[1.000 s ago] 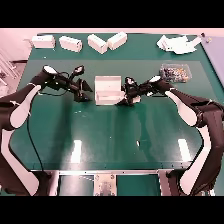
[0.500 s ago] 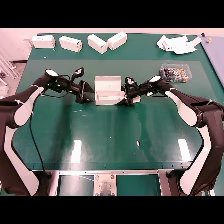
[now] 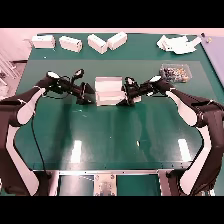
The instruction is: Fold the box and place the chain.
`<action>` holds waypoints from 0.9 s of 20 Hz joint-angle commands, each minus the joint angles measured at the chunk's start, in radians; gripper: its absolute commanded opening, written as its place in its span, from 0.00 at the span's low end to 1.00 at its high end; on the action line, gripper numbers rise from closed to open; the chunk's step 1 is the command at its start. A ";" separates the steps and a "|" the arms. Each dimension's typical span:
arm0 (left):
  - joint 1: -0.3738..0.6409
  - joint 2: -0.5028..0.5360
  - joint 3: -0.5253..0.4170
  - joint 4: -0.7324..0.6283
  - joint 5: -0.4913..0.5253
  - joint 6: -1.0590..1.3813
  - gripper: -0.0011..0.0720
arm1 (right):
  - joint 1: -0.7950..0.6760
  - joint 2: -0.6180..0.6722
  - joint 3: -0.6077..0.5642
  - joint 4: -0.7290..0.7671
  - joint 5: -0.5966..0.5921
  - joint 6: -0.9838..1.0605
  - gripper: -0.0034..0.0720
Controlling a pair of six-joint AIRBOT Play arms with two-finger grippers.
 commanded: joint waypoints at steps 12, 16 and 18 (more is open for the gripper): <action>0.003 -0.009 0.001 -0.017 0.068 0.003 1.00 | 0.001 0.000 0.000 0.002 -0.002 0.000 0.79; 0.008 -0.009 0.001 -0.008 0.042 0.039 1.00 | 0.001 0.000 0.000 0.002 -0.002 0.000 0.79; 0.029 -0.009 0.003 -0.006 0.042 0.036 1.00 | 0.001 0.000 0.000 0.002 -0.002 0.000 0.79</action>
